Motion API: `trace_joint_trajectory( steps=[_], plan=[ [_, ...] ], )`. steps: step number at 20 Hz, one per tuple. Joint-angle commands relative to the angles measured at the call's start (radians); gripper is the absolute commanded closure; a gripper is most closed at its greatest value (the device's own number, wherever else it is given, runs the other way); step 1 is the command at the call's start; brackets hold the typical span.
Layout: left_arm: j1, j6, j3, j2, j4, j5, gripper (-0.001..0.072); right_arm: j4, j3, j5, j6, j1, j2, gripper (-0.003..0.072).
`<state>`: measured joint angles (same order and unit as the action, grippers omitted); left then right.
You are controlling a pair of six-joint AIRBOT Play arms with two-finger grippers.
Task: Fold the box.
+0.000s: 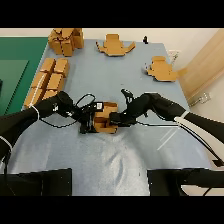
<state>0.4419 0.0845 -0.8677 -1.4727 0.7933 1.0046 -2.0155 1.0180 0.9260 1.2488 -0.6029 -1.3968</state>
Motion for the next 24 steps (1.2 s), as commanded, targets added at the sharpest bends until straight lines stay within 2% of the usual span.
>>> trace_joint_trajectory(
  steps=[1,7,8,9,10,11,17,18,19,20,22,23,24],
  plan=[
    [0.0,0.0,0.0,0.0,0.0,0.0,0.069,0.167,0.075,0.034,-0.2,-0.058,-0.051,0.0215],
    [0.0,0.0,0.0,0.0,0.0,0.0,0.0691,0.338,0.265,0.281,-0.375,-0.125,-0.205,0.0217],
    [0.0,0.0,0.0,0.0,0.0,-0.001,0.069,0.354,0.296,0.316,-0.394,-0.135,-0.23,0.024],
    [0.0,0.0,0.0,0.0,0.0,0.0,0.069,0.354,0.321,0.333,-0.404,-0.142,-0.249,0.0337],
    [0.0,0.0,0.0,0.0,0.0,0.0,0.0691,0.349,0.334,0.324,-0.404,-0.148,-0.258,0.0677],
    [0.0,0.0,0.0,0.0,0.0,0.0,0.069,0.352,0.341,0.303,-0.404,-0.158,-0.258,0.0683],
    [0.0,0.0,0.0,0.0,0.0,-0.001,0.0691,0.36,0.359,0.3,-0.411,-0.168,-0.26,0.0681],
    [0.0,0.0,0.0,0.0,0.0,-0.001,0.069,0.349,0.359,0.309,-0.411,-0.168,-0.26,0.0566],
    [0.0,0.0,0.0,0.0,0.0,-0.001,0.069,0.341,0.36,0.32,-0.411,-0.168,-0.26,0.0284],
    [0.0,0.0,0.0,0.0,0.0,-0.001,0.069,0.333,0.36,0.325,-0.411,-0.168,-0.26,0.0217],
    [0.0,0.0,0.0,0.0,0.0,-0.001,0.069,0.334,0.36,0.334,-0.418,-0.168,-0.264,0.0222],
    [0.0,0.0,0.0,0.0,0.0,-0.002,0.069,0.344,0.36,0.349,-0.439,-0.168,-0.268,0.0253],
    [0.0,0.0,0.0,0.0,0.0,-0.002,0.069,0.362,0.361,0.37,-0.456,-0.168,-0.275,0.0339]
  ],
)
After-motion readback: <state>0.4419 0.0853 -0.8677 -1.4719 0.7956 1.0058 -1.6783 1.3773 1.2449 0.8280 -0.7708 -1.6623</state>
